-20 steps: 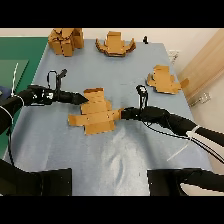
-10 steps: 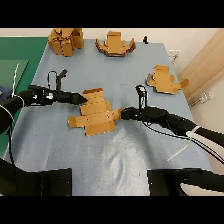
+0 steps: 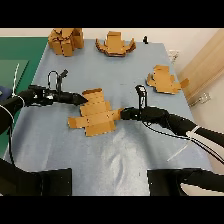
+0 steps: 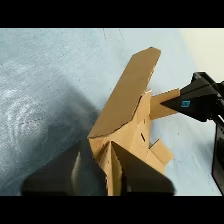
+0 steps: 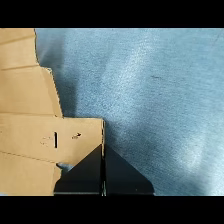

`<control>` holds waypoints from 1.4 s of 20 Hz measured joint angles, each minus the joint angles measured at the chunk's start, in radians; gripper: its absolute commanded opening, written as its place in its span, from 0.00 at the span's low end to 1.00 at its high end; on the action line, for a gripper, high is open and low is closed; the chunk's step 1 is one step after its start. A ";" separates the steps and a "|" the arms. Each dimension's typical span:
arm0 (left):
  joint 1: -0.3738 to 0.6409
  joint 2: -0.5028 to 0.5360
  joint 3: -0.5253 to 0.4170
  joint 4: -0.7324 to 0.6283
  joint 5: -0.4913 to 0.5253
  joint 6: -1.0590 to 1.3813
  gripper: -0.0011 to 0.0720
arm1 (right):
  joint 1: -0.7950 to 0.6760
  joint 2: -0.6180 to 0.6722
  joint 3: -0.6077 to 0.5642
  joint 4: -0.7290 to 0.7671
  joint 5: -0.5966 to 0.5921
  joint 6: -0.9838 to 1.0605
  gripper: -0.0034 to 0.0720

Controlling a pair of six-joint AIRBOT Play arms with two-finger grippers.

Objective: Fold the box.

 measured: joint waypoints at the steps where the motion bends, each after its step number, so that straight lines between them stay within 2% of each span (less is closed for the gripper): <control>1: -0.001 0.000 0.000 0.000 0.001 0.001 0.04 | 0.000 0.000 0.000 0.000 0.000 0.000 0.06; 6: -0.005 0.000 0.002 -0.018 -0.004 0.059 0.04 | 0.000 0.000 0.000 0.000 0.000 0.000 0.06; 7: -0.006 0.000 0.007 -0.025 -0.011 0.081 0.04 | 0.000 0.000 0.000 0.000 0.000 0.000 0.20; 8: -0.006 0.000 0.017 -0.031 -0.021 0.107 0.04 | 0.000 0.001 -0.001 -0.008 -0.019 0.000 0.45; 9: -0.008 0.000 0.030 -0.034 -0.030 0.136 0.04 | 0.003 0.004 -0.003 -0.027 -0.036 0.000 0.63; 10: -0.008 0.000 0.043 -0.023 -0.047 0.167 0.04 | 0.002 0.015 0.000 -0.046 -0.026 0.000 0.66; 14: -0.008 0.000 0.106 0.003 -0.121 0.272 0.04 | -0.001 0.086 0.000 -0.280 -0.057 0.000 0.66; 18: -0.008 0.000 0.134 0.016 -0.202 0.470 0.03 | 0.002 0.208 0.002 -0.599 -0.218 -0.017 0.66; 19: -0.010 0.001 0.135 0.018 -0.213 0.512 0.03 | 0.010 0.240 0.002 -0.650 -0.257 -0.048 0.58; 20: -0.013 0.001 0.135 0.020 -0.219 0.556 0.03 | 0.024 0.265 0.003 -0.678 -0.296 -0.091 0.53; 23: -0.035 0.001 0.108 0.023 -0.225 0.676 0.03 | 0.103 0.302 0.003 -0.712 -0.365 -0.217 0.53; 28: -0.066 0.001 0.056 -0.014 -0.209 0.802 0.03 | 0.257 0.225 0.003 -0.722 -0.375 -0.302 0.54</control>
